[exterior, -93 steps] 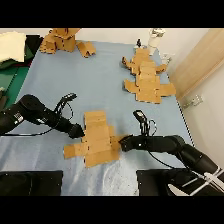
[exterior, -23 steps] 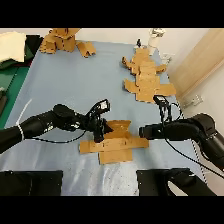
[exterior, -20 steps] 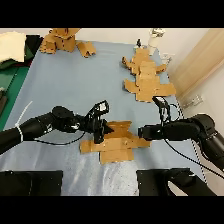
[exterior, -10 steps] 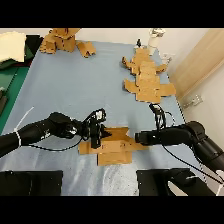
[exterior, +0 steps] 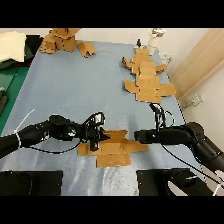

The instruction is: Fold the box.

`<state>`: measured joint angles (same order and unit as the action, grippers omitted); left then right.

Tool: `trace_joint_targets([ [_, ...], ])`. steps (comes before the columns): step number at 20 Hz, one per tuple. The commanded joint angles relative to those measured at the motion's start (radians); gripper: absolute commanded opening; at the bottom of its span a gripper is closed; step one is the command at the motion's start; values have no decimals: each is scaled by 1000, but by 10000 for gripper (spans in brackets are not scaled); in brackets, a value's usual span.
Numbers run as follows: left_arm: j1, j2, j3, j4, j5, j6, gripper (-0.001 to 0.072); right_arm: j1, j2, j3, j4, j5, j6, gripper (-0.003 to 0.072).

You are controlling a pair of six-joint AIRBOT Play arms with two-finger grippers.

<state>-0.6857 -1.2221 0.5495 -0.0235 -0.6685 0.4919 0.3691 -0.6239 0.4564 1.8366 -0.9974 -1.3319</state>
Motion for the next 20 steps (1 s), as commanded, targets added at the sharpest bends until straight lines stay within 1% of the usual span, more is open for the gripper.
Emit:
trace_joint_targets([
  [1,0,0,-2,2,-8,-21,12,0,0,-1,0,8,-10,3],
  [5,0,0,-2,2,-13,-21,13,0,0,-1,-2,23,-14,3],
  [20,1,0,-5,23,-12,-21,13,0,0,-1,-23,23,-38,3],
])
